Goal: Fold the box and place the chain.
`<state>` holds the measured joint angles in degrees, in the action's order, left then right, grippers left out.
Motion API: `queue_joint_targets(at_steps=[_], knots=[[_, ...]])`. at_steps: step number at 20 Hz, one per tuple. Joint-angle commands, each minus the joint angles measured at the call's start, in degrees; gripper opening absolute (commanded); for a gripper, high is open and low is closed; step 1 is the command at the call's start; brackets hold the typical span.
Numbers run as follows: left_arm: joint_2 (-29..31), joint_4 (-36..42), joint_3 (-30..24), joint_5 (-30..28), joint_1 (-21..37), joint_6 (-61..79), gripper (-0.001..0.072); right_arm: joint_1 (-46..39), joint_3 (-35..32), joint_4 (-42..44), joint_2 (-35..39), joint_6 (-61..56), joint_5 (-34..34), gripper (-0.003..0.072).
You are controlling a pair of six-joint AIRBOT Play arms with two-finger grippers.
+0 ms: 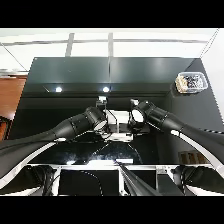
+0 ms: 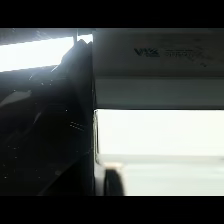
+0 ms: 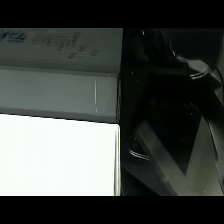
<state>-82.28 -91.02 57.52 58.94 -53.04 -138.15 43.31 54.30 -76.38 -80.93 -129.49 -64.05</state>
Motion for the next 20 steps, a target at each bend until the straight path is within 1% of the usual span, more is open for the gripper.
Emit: queue_joint_targets(at_steps=[1,2,5,6,7,8,10,12,14,16,18,20], knots=[[0.00,0.07,-0.02,0.02,0.04,-0.07,0.0030,0.00,0.31,0.26,0.00,-0.96,0.24,0.0031],[0.00,0.09,-0.02,0.02,0.04,-0.07,0.0030,0.02,0.33,0.28,0.00,-0.98,0.55,0.0016],[0.00,0.15,-0.02,0.04,0.04,-0.07,0.0030,0.00,0.33,0.31,0.00,-0.98,0.96,0.0027],[0.00,0.17,-0.02,0.04,0.04,-0.07,0.0030,-0.13,0.33,0.28,0.02,-0.98,0.96,0.0207],[0.00,0.17,-0.02,0.02,0.04,-0.07,0.0030,-0.46,0.33,0.24,0.13,-0.44,1.05,0.0360],[0.00,0.17,-0.02,0.04,0.04,-0.07,0.0030,-0.87,0.33,0.15,0.37,1.40,0.94,0.0386],[0.00,0.17,-0.02,0.04,0.04,-0.07,0.0030,-1.42,0.33,0.00,2.08,4.07,0.11,0.0386],[0.00,0.17,-0.02,0.04,0.04,-0.07,0.0030,-1.42,0.33,-1.11,5.95,6.43,-0.48,0.0386],[0.00,0.17,-0.02,0.04,0.04,-0.07,0.0030,-1.42,0.33,-2.10,11.69,8.26,-0.46,0.0386],[0.00,0.17,-0.02,0.04,0.04,-0.04,0.0030,-1.42,0.33,-5.57,18.40,8.92,-1.29,0.0386],[0.00,0.17,-0.02,0.04,0.04,-0.07,0.0030,-1.42,0.33,-15.82,24.44,8.90,-4.57,0.0386],[0.00,0.17,-0.02,0.04,0.04,-0.07,0.0029,-2.01,0.20,-33.40,27.28,6.32,-11.32,0.0386]])
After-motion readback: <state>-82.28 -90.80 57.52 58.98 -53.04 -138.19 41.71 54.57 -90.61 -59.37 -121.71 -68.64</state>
